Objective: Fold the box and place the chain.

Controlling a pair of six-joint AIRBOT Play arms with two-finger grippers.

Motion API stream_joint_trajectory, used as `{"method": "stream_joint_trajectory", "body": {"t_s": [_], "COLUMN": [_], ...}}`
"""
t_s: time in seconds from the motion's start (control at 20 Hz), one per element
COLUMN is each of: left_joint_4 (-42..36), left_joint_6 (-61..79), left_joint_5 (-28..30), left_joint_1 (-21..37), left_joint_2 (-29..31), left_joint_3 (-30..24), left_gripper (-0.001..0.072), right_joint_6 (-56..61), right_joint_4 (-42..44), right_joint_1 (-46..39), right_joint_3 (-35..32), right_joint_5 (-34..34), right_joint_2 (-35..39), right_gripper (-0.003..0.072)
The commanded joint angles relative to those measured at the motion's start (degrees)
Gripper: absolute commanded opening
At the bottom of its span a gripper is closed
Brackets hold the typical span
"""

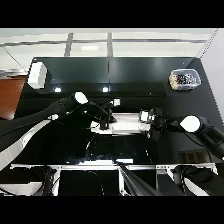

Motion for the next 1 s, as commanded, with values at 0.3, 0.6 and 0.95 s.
{"method": "stream_joint_trajectory", "body": {"t_s": [0.3, 0.6, 0.95], "left_joint_4": [0.31, 3.08, 3.06], "left_joint_6": [3.34, 2.21, -0.09], "left_joint_5": [0.79, 2.36, 1.38], "left_joint_1": [-0.42, -1.07, -1.07], "left_joint_2": [0.7, 1.81, 1.77], "left_joint_3": [-0.02, -0.02, -0.02], "left_gripper": [0.0023, 0.0025, 0.0026], "right_joint_6": [-20.02, -21.29, -25.27], "right_joint_4": [17.92, 18.12, 20.37], "right_joint_1": [-4.81, -4.81, -6.58], "right_joint_3": [0.42, 0.33, -2.27], "right_joint_5": [2.32, 2.4, 3.76], "right_joint_2": [-6.91, -7.1, -10.75], "right_gripper": [0.0705, 0.0705, 0.0705]}}
